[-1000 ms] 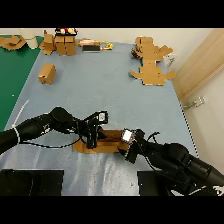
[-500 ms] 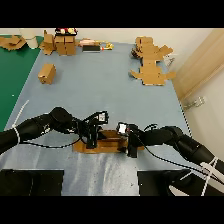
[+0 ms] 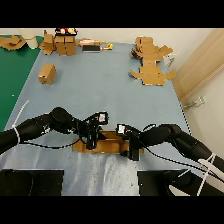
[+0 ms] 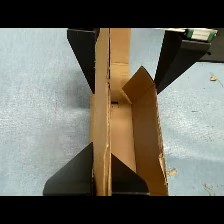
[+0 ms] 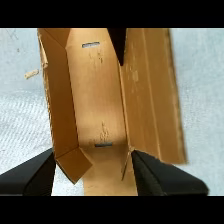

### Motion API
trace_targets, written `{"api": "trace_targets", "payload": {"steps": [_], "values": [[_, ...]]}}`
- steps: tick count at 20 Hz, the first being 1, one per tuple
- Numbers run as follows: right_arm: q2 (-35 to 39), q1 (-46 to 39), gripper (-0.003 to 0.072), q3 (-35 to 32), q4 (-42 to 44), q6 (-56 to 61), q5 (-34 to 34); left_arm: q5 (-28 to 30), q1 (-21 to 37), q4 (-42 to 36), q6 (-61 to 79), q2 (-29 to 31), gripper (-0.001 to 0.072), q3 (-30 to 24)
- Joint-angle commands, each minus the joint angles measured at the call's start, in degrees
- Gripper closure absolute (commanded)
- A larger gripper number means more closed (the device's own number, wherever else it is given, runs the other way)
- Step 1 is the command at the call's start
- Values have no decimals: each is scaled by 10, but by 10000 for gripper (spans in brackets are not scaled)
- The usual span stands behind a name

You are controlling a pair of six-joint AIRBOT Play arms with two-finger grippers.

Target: Fold the box.

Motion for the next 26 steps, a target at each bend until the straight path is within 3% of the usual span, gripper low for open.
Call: {"api": "trace_targets", "payload": {"steps": [1,11,26], "values": [[-2,0,-26,1,-17,5,15,0,0,0,0,0,696,0],[-37,1,-25,1,27,-82,54,0,0,0,0,0,696,0],[-85,8,-2,1,41,-107,61,0,0,0,0,0,696,0]]}}
